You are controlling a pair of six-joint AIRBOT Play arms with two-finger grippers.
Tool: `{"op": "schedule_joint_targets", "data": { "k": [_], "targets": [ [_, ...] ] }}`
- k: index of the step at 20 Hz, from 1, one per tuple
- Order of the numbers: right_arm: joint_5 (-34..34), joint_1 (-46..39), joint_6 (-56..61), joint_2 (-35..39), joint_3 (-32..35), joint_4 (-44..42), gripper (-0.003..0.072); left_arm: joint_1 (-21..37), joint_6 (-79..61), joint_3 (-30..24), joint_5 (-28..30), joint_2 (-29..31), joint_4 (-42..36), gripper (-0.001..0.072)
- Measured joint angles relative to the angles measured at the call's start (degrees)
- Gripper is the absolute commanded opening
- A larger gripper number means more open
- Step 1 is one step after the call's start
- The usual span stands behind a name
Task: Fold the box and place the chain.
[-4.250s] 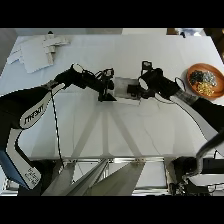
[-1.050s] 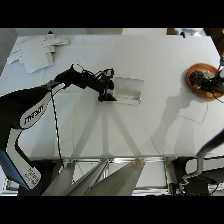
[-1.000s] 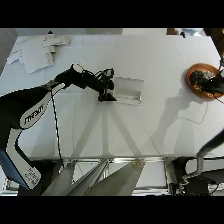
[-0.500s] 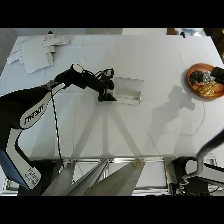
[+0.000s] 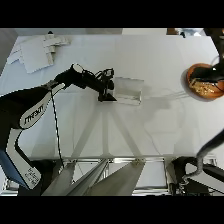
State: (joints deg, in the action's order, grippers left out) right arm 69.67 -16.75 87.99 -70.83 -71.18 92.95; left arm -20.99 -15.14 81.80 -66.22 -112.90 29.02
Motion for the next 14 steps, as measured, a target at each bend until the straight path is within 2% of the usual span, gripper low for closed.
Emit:
{"op": "schedule_joint_targets", "data": {
  "k": [7, 14],
  "targets": [
    [-1.0, 15.4, -1.3, 0.3, 0.0, 0.0, 0.0009, 0.0, 0.0, 0.0, 0.0, 0.0, 0.0, 0.0011],
    [-3.0, 27.2, -2.6, 0.3, 0.0, -0.2, 0.0009, 0.0, 0.0, 0.0, 0.0, 0.0, 0.0, 0.0011]
  ]
}}
